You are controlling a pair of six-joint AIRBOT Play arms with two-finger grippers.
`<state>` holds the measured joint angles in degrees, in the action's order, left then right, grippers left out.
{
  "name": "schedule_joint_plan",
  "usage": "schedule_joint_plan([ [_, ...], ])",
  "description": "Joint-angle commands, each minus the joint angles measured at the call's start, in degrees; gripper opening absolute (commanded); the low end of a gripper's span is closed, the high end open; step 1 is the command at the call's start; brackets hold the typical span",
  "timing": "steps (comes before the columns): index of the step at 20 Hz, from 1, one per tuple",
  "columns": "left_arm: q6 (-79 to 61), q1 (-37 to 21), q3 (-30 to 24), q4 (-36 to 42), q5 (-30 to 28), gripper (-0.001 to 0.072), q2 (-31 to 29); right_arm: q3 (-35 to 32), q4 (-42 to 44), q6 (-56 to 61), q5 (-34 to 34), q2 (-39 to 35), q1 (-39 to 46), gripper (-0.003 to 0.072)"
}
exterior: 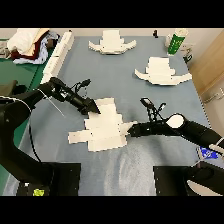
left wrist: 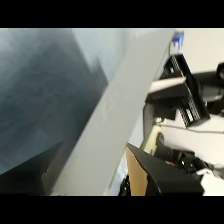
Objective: Fold the box.
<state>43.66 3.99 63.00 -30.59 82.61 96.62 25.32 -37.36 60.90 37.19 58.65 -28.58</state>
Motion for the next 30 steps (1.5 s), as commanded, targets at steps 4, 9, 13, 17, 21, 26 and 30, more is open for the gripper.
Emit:
schedule_joint_plan([
  [4, -4.1, 0.6, 1.3, -0.9, 2.4, 0.0126, 1.4, 0.0, -1.3, 0.2, -0.2, 0.0, -0.1, 0.0000],
  [9, -4.2, 0.6, 1.3, -0.9, 0.3, 0.0128, 1.4, 0.0, -2.1, 0.2, -0.2, 0.0, -0.1, 0.0000],
  [13, -3.2, 0.5, 2.3, -0.9, -1.0, 0.0529, 1.4, 0.0, -2.6, 0.2, -0.2, 0.0, -0.1, 0.0000],
  [17, -2.3, 0.6, 3.5, -1.3, -0.8, 0.0520, 1.4, 0.0, -3.0, 0.7, -0.2, 0.0, -0.1, 0.0000],
  [21, -2.4, 0.7, 3.5, -1.8, 1.9, 0.0168, 1.4, 0.0, -3.2, 0.7, -0.3, 0.0, -0.1, 0.0000],
  [26, -3.5, 0.7, 3.5, -1.8, 2.6, 0.0168, 1.4, 0.0, -3.2, 0.7, -0.7, 0.0, 0.0, 0.0000],
  [30, -6.4, 0.7, 3.5, -1.7, 1.7, 0.0015, 1.4, 0.0, -3.2, 0.7, -0.7, 0.0, 0.0, 0.0001],
])
